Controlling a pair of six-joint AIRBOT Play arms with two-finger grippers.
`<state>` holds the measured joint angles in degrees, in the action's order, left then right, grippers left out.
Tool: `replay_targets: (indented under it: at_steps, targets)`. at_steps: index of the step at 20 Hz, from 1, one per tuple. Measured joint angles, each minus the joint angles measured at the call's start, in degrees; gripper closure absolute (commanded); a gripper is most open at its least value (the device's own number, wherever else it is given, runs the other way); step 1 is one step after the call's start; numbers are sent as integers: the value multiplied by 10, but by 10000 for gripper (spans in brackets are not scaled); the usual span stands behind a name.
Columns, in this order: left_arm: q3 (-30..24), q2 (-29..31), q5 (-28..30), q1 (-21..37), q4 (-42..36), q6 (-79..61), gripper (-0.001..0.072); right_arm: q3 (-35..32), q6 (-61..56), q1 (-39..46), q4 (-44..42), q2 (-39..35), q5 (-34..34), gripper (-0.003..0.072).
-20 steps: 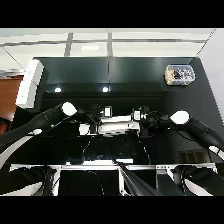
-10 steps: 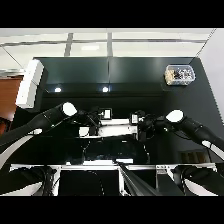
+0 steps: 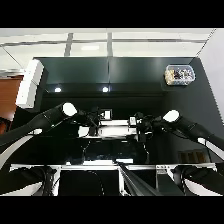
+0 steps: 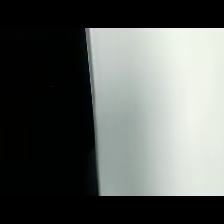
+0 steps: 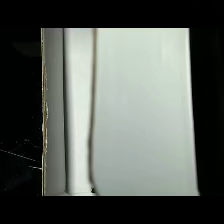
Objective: Fold the box and place the chain.
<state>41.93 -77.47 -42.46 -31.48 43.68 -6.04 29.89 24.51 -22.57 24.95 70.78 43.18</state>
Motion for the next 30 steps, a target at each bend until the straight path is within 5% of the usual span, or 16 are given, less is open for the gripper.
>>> replay_targets:
  at_steps: [8, 10, 30]
  targets:
    - [0, 0, 1, 0, 0, 0, 683, 3, -29, 0, 16, 5, -11, 110]
    - [0, 0, 2, 0, 0, 0, 683, 3, -35, 0, 19, 6, -13, 51]
    - [0, 0, 2, 0, 0, 0, 684, 6, -65, -19, 54, 10, -28, 53]
